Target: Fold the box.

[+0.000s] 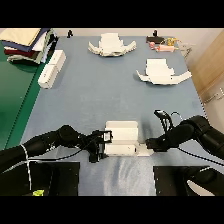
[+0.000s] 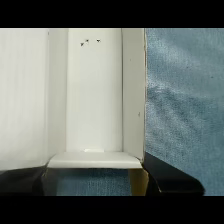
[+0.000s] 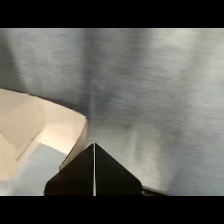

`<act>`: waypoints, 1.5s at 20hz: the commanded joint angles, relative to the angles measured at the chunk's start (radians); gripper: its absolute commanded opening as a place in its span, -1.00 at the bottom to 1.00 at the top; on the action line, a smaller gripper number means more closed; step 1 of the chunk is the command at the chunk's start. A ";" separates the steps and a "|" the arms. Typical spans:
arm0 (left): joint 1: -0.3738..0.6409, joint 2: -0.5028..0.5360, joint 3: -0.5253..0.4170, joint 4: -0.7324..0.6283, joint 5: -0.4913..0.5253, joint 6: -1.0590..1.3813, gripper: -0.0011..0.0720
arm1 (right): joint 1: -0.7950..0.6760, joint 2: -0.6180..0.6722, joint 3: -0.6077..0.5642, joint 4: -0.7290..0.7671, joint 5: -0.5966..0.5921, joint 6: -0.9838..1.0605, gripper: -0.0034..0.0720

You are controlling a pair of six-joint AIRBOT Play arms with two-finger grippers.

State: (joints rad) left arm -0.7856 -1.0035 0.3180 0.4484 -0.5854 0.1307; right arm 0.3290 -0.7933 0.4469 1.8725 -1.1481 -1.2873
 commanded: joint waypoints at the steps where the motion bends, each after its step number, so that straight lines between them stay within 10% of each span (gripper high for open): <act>1: 0.000 0.000 0.001 0.000 0.000 0.000 0.27 | 0.002 -0.003 0.018 0.106 0.022 -0.059 -0.90; 8: 0.000 0.000 0.001 0.000 0.000 0.000 0.27 | 0.002 -0.003 0.096 0.150 -0.009 -0.111 -0.90; 11: 0.000 0.000 0.001 0.000 0.000 0.000 0.27 | 0.002 -0.003 0.096 0.159 -0.012 -0.113 0.00; 14: 0.000 0.000 0.001 0.000 0.000 0.000 0.27 | 0.002 -0.005 0.096 0.167 -0.008 -0.113 0.08; 16: 0.000 0.000 0.001 0.000 0.000 0.000 0.27 | 0.006 -0.005 0.096 0.170 -0.004 -0.117 0.48; 23: 0.000 0.000 0.001 0.000 0.000 0.000 0.27 | 0.171 -0.064 0.103 0.102 0.116 -0.027 0.28; 30: 0.000 0.000 0.001 0.000 0.000 0.000 0.27 | 0.422 -0.309 0.299 -0.252 -0.024 0.350 0.21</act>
State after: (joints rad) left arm -0.7856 -1.0035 0.3180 0.4480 -0.5858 0.1303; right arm 0.6518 -1.0168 0.6716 1.7714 -1.1160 -1.1210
